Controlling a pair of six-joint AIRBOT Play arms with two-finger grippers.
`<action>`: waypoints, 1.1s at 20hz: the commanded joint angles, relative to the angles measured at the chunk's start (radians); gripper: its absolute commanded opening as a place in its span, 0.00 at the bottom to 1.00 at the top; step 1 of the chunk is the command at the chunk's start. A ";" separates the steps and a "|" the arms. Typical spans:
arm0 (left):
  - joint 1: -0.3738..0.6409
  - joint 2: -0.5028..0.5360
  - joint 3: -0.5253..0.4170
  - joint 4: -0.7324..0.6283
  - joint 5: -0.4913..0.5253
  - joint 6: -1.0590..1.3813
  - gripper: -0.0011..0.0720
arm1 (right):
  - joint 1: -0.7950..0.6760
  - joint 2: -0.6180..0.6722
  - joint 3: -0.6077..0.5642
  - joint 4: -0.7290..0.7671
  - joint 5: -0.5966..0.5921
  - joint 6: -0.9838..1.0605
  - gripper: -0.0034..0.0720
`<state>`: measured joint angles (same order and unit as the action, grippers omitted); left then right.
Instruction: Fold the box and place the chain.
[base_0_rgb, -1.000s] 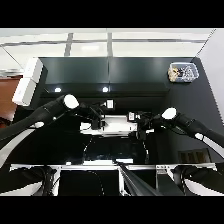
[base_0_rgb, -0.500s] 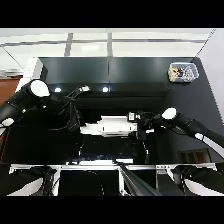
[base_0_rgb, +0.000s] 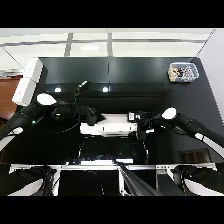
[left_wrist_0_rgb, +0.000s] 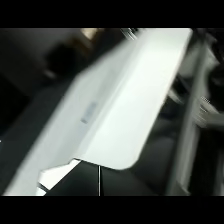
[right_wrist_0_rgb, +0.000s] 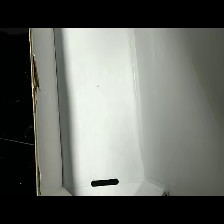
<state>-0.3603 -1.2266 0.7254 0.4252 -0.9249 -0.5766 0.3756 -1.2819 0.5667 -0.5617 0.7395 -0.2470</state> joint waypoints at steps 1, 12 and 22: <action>-0.039 -0.022 0.021 0.071 0.282 -0.053 0.05 | 0.001 0.000 0.001 0.002 -0.002 0.000 0.34; -0.040 -0.169 0.045 0.161 0.172 -0.056 0.05 | 0.001 0.000 0.001 0.003 -0.003 0.000 0.35; 0.114 0.050 0.090 0.373 -0.051 -0.224 0.05 | 0.001 0.000 0.001 0.003 -0.003 0.000 0.35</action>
<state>-0.3161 -1.2732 0.8188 0.6956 -0.8967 -0.7136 0.3756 -1.2819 0.5667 -0.5583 0.7364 -0.2470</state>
